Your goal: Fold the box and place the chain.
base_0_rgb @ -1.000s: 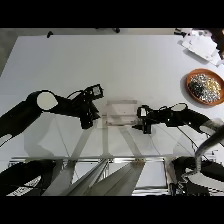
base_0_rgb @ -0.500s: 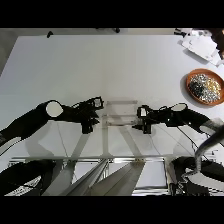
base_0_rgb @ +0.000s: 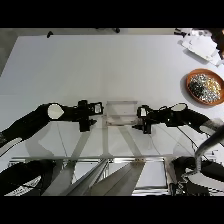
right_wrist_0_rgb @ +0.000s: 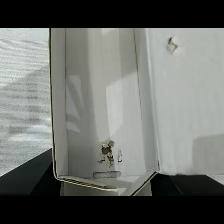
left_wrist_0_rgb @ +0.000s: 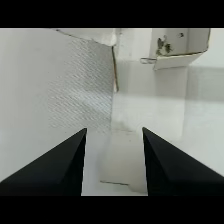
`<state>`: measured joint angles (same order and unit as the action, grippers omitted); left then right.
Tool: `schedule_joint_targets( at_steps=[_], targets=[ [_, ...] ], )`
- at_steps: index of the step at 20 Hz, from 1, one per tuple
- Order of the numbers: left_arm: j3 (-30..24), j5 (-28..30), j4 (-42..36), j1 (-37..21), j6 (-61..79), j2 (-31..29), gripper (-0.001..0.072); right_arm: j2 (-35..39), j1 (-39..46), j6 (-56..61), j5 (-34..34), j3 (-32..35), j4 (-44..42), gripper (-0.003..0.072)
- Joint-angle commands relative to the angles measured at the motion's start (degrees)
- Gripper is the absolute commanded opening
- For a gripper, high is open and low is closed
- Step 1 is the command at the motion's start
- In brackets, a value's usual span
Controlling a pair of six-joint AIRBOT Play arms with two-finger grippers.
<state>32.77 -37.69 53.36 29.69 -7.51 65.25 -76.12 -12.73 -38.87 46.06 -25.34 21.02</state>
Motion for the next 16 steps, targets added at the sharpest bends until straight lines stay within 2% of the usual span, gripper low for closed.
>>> schedule_joint_targets(
  at_steps=[1,6,16],
  targets=[
    [-0.02,2.14,-0.13,0.04,9.03,0.31,0.0399,0.02,0.0,-0.02,0.02,-0.02,0.0,0.0441],
    [-0.02,0.17,-11.02,0.33,23.21,2.91,0.0399,0.02,0.0,0.0,0.02,-0.02,0.0,0.0441],
    [-0.02,-2.38,-15.04,1.86,26.77,5.4,0.0391,0.04,0.0,0.0,0.02,0.0,0.0,0.0441]
  ],
)
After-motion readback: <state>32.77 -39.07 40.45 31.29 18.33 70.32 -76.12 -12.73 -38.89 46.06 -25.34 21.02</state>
